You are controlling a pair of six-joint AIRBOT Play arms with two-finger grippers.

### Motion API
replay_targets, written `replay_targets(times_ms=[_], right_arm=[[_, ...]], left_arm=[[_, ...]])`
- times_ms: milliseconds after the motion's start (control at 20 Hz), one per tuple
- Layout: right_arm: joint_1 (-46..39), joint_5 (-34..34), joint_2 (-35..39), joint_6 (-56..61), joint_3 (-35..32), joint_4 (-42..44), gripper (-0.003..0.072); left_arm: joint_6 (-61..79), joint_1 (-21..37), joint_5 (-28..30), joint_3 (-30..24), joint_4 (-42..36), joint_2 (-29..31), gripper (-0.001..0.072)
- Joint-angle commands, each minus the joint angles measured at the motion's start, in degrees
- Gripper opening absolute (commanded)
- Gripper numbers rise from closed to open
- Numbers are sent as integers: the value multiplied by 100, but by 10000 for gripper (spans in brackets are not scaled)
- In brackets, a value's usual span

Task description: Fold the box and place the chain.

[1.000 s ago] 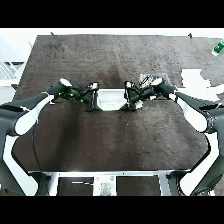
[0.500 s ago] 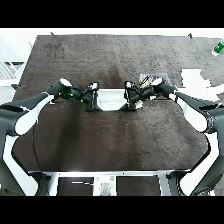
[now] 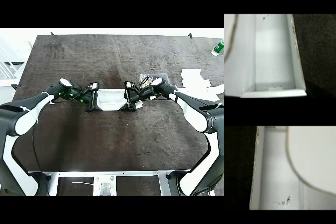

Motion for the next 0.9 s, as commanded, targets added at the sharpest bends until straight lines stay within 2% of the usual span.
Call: replay_targets(times_ms=[0,350,400,450,550,850], right_arm=[[4,0,2,2,0,2,494],[11,-2,2,0,2,4,496],[11,0,2,2,7,22,538],[11,2,7,2,7,20,621],[-2,4,20,7,7,-4,705],[-107,20,313,26,7,-26,706]], left_arm=[[0,0,0,0,0,0,616],[2,0,-2,0,-2,0,617],[2,0,-2,0,-2,0,616],[2,0,0,0,4,0,616],[2,0,-2,0,4,0,616],[2,0,-17,0,24,0,616]])
